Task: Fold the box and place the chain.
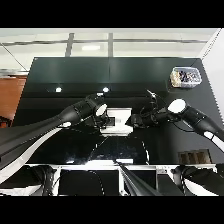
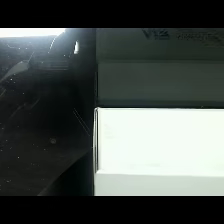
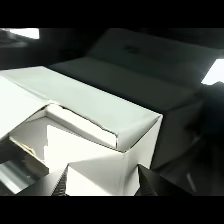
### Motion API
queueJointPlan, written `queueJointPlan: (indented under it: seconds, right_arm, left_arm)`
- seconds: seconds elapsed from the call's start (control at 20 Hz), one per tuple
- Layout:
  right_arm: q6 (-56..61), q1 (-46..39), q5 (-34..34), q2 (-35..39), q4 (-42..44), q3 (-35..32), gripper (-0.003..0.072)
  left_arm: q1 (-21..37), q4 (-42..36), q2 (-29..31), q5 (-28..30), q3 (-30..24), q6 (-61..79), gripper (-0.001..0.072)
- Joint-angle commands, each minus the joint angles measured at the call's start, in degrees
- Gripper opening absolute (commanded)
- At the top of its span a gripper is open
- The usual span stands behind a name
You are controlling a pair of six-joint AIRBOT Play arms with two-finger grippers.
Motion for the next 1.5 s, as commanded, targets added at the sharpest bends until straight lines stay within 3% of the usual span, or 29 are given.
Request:
queueJointPlan:
  seconds: [0.0, 0.15, 0.2, 0.4, 0.75, 0.95, 1.0, 1.2, 1.25, 1.3, 1.45]
  right_arm:
    - [10.82, 4.04, -3.04, -0.22, -11.82, 2.64, 0.047]
    - [14.93, 7.63, -3.26, -2.51, -15.61, 5.73, 0.046]
    - [17.09, 9.05, -2.97, -3.61, -17.94, 7.06, 0.0422]
    - [27.91, 13.42, 0.07, -6.58, -30.91, 11.23, 0.0422]
    - [36.68, 16.02, 2.27, -9.62, -38.86, 13.18, 0.0421]
    - [40.15, 19.04, 5.44, -13.53, -42.58, 17.46, 0.042]
    - [41.07, 19.52, 5.95, -14.03, -42.93, 18.08, 0.0359]
    - [45.79, 19.8, 6.23, -14.32, -42.93, 18.27, 0.0334]
    - [46.23, 19.8, 6.36, -14.43, -42.91, 18.27, 0.0261]
    - [46.34, 19.82, 6.71, -14.62, -42.77, 18.27, 0.0235]
    - [48.09, 19.91, 8.81, -15.41, -42.66, 18.27, 0.0219]
  left_arm:
    - [0.02, 0.0, 0.02, 0.0, 0.02, 0.0, 0.0028]
    - [0.04, 0.02, 0.02, 0.0, 0.02, 0.0, 0.0028]
    - [0.04, 0.02, 0.02, 0.0, 0.02, 0.0, 0.0028]
    - [0.02, 0.02, 0.02, -0.02, 0.02, 0.0, 0.0028]
    - [0.04, 0.02, 0.02, 0.02, 0.02, 0.0, 0.0028]
    - [0.02, 0.02, 0.02, 0.13, 0.02, 0.0, 0.0028]
    - [0.02, 0.02, 0.02, 0.11, 0.02, 0.0, 0.0028]
    - [0.02, 0.02, 0.02, 0.11, 0.02, 0.0, 0.0028]
    - [0.04, 0.02, 0.02, 0.11, 0.02, 0.0, 0.0028]
    - [0.02, 0.02, 0.02, 0.11, 0.02, 0.0, 0.0028]
    - [0.02, 0.04, 0.02, 0.13, 0.02, 0.0, 0.0028]
